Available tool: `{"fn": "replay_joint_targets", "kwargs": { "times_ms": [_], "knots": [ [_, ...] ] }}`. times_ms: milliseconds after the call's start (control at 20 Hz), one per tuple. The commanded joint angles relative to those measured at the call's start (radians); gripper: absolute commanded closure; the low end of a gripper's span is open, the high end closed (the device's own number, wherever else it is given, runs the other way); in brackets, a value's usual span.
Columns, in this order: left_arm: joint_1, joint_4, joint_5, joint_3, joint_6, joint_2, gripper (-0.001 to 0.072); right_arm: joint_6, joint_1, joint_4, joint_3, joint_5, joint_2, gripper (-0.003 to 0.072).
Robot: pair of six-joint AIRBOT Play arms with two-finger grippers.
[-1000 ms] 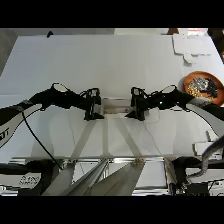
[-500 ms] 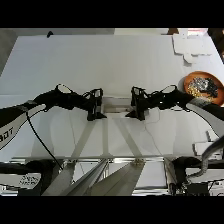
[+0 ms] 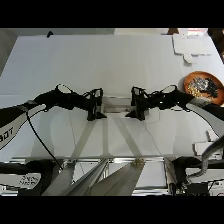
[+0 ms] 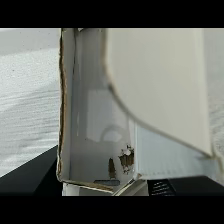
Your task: Fold the box and place the chain.
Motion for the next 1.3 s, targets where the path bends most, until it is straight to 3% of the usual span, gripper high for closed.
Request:
{"fn": "replay_joint_targets", "kwargs": {
  "times_ms": [0, 500, 550, 600, 650, 700, 950, 1250],
  "knots": [
    [0.0, 0.001, 0.003, 0.001, 0.0, -0.001, 0.0552, 0.0, 0.001, 0.0, 0.0, 0.001, 0.0, 0.0288],
    [0.0, 0.001, 0.003, 0.001, 0.0, -0.001, 0.0552, -0.002, 0.006, 0.046, 0.0, -0.003, 0.0, 0.0285],
    [0.0, 0.001, 0.003, 0.001, 0.0, -0.001, 0.0552, -0.008, 0.006, 0.05, 0.0, -0.019, 0.0, 0.0246],
    [0.0, 0.001, 0.003, 0.0, 0.0, -0.001, 0.0552, -0.008, 0.005, 0.049, 0.0, -0.041, 0.0, 0.0093],
    [0.0, 0.001, 0.003, 0.001, 0.0, -0.001, 0.0552, -0.008, 0.005, 0.046, 0.0, -0.056, 0.002, 0.0024],
    [0.0, 0.001, 0.003, 0.0, -0.001, -0.001, 0.0552, -0.008, 0.005, 0.034, 0.0, -0.057, 0.005, 0.0021],
    [0.0, 0.001, 0.003, 0.0, -0.001, -0.001, 0.0552, 0.022, 0.005, -0.182, 0.0, -0.058, 0.078, 0.0009],
    [0.0, 0.001, 0.003, 0.001, 0.0, -0.001, 0.0552, 0.315, 0.005, -0.449, 0.0, -0.077, 0.188, 0.0025]
  ]
}}
